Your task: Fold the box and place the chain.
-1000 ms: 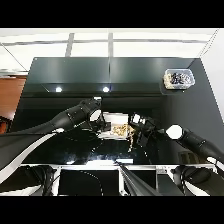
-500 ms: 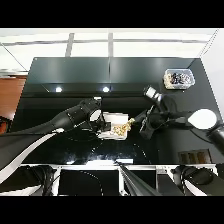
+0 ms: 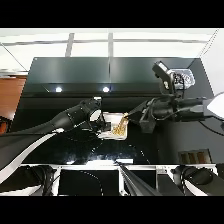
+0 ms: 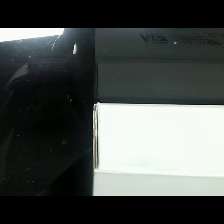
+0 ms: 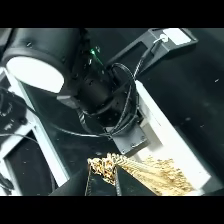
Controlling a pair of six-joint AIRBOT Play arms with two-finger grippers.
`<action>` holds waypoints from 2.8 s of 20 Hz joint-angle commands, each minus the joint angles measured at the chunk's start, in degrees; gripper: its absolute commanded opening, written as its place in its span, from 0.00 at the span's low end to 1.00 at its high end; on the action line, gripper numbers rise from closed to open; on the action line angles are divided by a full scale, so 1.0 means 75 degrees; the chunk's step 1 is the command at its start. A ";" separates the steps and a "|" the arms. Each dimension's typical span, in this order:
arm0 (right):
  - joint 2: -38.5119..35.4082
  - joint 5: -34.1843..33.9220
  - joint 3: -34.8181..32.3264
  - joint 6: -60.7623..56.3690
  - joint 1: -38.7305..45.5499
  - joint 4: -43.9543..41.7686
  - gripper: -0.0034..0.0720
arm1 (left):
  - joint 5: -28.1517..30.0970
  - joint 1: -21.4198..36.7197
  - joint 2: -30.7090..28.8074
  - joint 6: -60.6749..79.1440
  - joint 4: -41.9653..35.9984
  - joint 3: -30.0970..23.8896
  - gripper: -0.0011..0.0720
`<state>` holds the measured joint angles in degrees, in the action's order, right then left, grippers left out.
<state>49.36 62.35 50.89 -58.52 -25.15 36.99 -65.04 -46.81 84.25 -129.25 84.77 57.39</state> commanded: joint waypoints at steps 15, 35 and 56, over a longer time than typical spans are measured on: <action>0.0495 0.1425 -0.0076 -0.0968 0.1676 0.0128 0.70 | 0.0052 0.0003 -0.0003 -0.0350 0.0035 0.0224 0.06; -0.0108 0.1367 -0.0076 -0.1003 0.2154 0.0309 0.70 | -0.1498 0.6385 -0.3791 1.0826 -0.7102 -0.2544 0.78; -0.0105 0.1309 -0.0079 -0.1023 0.2145 0.0358 0.70 | 0.0216 0.4634 -0.0705 1.9584 -0.6000 -0.2544 0.99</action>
<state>48.58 72.31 50.28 -66.28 -9.04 39.66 -63.33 -11.49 78.15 15.55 39.83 37.95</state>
